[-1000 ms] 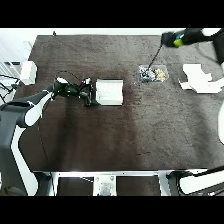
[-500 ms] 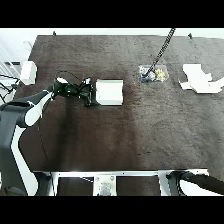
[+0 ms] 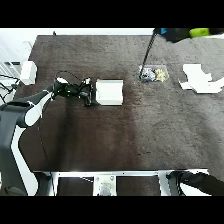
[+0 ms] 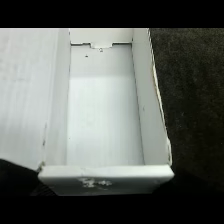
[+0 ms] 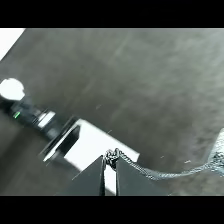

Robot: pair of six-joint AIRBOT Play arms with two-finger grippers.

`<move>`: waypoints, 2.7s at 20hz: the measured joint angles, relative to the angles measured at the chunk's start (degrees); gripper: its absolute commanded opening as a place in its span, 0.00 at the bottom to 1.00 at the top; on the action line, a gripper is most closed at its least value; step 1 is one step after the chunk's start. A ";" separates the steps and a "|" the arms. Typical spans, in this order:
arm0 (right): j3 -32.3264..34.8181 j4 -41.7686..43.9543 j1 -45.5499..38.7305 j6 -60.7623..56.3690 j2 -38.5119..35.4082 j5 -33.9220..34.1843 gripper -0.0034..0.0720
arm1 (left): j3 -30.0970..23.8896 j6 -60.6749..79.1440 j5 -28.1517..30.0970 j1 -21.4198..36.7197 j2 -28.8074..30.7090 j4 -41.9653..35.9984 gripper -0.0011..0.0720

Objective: Fold the box and place the chain.

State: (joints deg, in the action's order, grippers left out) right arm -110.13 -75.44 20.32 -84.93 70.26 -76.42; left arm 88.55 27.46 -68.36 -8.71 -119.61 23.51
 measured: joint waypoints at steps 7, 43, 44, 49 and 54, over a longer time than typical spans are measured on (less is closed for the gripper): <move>9.51 2.05 6.82 -0.24 0.00 4.17 0.05 | 0.00 0.00 0.00 0.00 0.00 0.00 0.57; 38.47 12.33 8.09 1.62 11.58 51.08 0.49 | 0.00 0.00 0.00 0.00 0.00 0.02 0.57; 38.47 10.71 6.32 1.62 9.79 50.29 0.51 | 0.00 0.00 0.00 0.00 0.00 0.00 0.57; 40.24 5.97 -8.46 -0.50 5.97 44.24 0.67 | 0.00 0.00 0.00 0.00 0.00 0.02 0.57; 43.23 11.67 -17.92 -2.93 11.96 45.18 0.77 | 0.00 0.00 0.00 0.00 0.00 0.02 0.57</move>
State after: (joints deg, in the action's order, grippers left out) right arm -66.89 -63.77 2.39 -87.85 82.21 -31.24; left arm 88.55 27.46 -68.36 -8.71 -119.61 23.53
